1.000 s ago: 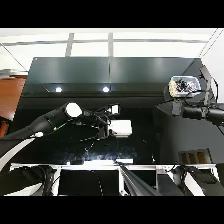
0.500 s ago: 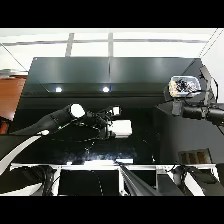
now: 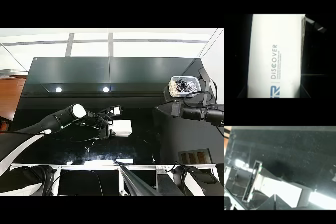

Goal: Fold the box and place the chain.

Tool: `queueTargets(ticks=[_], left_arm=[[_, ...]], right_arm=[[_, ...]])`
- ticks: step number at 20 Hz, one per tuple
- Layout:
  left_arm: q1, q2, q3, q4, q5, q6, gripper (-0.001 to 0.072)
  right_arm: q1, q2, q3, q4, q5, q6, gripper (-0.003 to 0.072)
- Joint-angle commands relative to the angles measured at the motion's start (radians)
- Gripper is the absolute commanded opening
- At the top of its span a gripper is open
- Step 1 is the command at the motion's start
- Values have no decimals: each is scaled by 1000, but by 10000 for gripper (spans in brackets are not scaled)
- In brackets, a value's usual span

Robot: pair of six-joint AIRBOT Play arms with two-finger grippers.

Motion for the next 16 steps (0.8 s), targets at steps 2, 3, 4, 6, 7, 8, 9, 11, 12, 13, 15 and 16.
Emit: queueTargets(ticks=[2, 3, 4, 6, 7, 8, 9, 11, 12, 13, 15, 16], left_arm=[[4, 13, 5, 4, -6, -27, 278], [15, 26, 15, 19, -6, -63, 279], [33, 42, 31, 53, -9, -114, 279], [105, 83, 71, 165, -10, -252, 281], [156, 103, 88, 217, -10, -311, 281], [218, 117, 106, 262, -13, -377, 281], [301, 122, 129, 294, -31, -445, 281], [488, 113, 172, 308, -58, -542, 281], [592, 102, 189, 307, -46, -592, 281], [688, 85, 209, 308, -29, -634, 281], [866, 28, 279, 308, -29, -703, 282], [944, -10, 325, 308, -42, -728, 283]], right_arm=[[0, 1, -2, -4, 0, 0, 24], [0, 1, -2, -4, 0, 0, 24], [0, 1, -2, -4, 0, 0, 25], [0, 1, -2, -4, 1, 0, 25], [0, 1, -2, -4, 1, 1, 24], [0, 1, -2, -4, 1, 1, 24], [0, 1, -2, -3, 1, 1, 24], [0, 1, -2, -3, 0, 1, 24], [0, 1, -2, -3, -3, 0, 24], [0, 1, -2, -4, -8, 0, 24], [0, 1, -2, -3, -26, 0, 24], [0, 1, -2, -3, -35, 0, 25]])
